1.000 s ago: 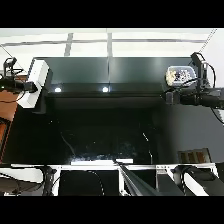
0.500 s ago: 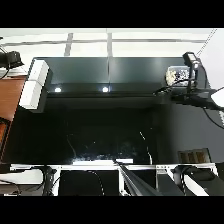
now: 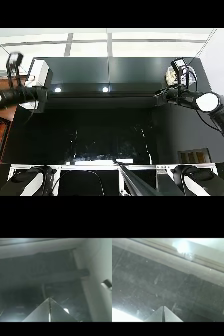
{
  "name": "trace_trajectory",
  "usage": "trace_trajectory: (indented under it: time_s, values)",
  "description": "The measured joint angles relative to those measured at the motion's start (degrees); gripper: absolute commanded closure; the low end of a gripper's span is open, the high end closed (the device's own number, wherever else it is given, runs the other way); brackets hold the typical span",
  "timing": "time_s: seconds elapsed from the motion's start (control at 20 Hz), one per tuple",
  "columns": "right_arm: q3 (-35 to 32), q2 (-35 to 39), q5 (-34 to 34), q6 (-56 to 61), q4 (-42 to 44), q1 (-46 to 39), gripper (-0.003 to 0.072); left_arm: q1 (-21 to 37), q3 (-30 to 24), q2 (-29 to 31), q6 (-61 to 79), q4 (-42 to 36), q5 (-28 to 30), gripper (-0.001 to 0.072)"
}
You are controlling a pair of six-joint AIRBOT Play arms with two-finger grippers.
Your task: Fold the box and place the chain.
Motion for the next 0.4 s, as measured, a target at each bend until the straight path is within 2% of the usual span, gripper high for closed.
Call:
trace_trajectory:
  time_s: [0.1,0.2,0.4]
  values:
    - [-0.1,-0.1,-0.2,0.0,-0.4,0.0,0.0671,-0.8,-5.3,2.8,0.3,1.0,3.1,0.0684]
    - [-0.1,-0.1,-0.3,0.0,-0.6,0.0,0.0671,-1.3,-8.3,4.2,0.4,1.4,5.1,0.0684]
    - [-0.1,-0.1,-0.3,0.0,-0.8,0.0,0.0671,-1.6,-10.6,5.2,0.6,1.9,7.1,0.0684]
